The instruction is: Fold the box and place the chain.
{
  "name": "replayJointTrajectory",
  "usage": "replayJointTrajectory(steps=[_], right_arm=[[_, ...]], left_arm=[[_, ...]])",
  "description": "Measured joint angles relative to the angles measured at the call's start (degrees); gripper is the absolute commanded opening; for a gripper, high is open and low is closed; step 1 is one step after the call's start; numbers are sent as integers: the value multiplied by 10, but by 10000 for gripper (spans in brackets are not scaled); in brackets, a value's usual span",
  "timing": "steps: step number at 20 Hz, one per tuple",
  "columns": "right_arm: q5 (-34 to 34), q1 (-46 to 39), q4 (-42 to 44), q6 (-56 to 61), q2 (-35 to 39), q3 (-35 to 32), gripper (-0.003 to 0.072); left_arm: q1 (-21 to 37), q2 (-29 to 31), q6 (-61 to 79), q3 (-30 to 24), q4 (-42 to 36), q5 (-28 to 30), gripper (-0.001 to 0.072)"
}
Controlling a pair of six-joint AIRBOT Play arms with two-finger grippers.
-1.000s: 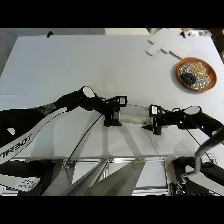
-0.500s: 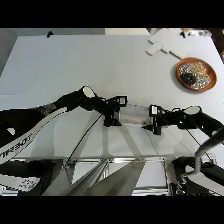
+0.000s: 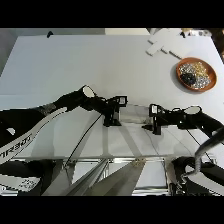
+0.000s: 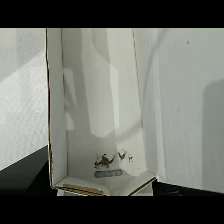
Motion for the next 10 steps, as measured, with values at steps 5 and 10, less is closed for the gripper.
replayJointTrajectory(steps=[5, 10], right_arm=[[-2, 0, -3, 4, 1, 1, 687], [-16, 0, -36, 47, 21, 0, 688]], left_arm=[[0, 0, -2, 0, -2, -1, 171], [0, 0, -1, 0, -2, -1, 171]])
